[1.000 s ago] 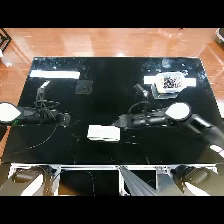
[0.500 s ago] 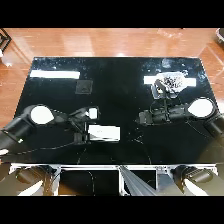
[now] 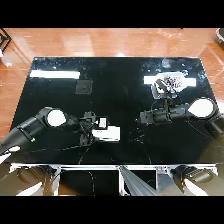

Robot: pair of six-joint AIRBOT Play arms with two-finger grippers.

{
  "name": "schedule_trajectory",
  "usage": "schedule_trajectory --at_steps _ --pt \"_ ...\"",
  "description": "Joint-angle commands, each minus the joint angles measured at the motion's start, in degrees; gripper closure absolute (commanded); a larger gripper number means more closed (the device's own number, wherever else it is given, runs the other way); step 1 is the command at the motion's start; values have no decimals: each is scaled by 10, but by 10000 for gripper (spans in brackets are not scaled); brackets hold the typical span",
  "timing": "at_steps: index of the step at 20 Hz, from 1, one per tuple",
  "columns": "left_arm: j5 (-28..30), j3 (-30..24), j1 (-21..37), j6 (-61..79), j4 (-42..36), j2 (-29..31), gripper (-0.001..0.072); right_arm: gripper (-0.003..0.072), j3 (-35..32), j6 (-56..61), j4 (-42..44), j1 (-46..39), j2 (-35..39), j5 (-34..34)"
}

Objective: Fold the box and place the chain.

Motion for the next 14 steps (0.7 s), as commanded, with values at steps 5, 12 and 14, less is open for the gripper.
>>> schedule_trajectory --at_steps 5,12,14 --pt "20 0 -2 -11 -16 -2 76 654 0 0 -1 0 0 -1" --pt "17 1 -2 -30 -34 -26 76 653 0 0 -1 0 0 0" --pt "16 6 -2 -40 -33 -26 76 654 0 0 -1 0 0 0"
